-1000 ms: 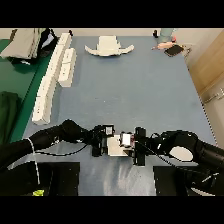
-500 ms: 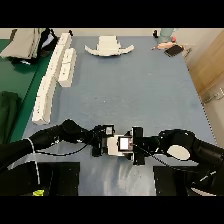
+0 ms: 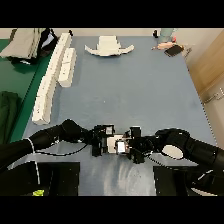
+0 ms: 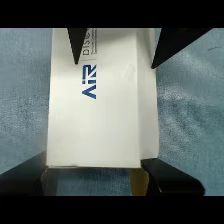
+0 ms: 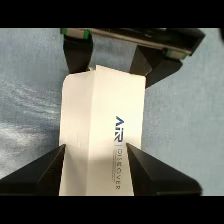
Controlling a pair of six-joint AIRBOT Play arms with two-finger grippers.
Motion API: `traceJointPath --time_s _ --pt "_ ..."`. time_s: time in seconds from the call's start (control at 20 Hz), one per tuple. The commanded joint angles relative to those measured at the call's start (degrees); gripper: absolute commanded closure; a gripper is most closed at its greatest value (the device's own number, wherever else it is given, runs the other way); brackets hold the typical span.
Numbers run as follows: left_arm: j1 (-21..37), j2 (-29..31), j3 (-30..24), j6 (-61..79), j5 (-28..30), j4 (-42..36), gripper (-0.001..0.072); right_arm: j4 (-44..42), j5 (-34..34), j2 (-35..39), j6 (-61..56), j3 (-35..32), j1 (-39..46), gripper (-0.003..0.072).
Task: Fold the box.
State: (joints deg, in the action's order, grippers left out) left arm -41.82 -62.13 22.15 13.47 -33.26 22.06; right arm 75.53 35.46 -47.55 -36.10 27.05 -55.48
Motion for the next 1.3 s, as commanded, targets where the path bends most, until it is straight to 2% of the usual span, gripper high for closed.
traceJointPath --time_s 0.0,0.75,1.0,1.25 --pt "0.02 0.0 0.04 0.02 -0.17 0.0 0.02 2.19 -1.55 -0.22 0.15 0.85 0.0 0.0092" --pt "0.02 0.0 0.04 0.02 -0.17 0.0 0.02 2.32 -1.79 4.92 0.15 1.44 0.02 0.0093" --pt "0.02 -0.02 0.04 0.02 -0.17 0.0 0.02 7.5 -5.25 4.7 0.13 1.44 0.07 0.0102" --pt "0.02 -0.02 0.04 0.02 -0.17 -0.02 0.02 7.82 -5.6 3.93 0.07 1.44 0.11 0.0112"
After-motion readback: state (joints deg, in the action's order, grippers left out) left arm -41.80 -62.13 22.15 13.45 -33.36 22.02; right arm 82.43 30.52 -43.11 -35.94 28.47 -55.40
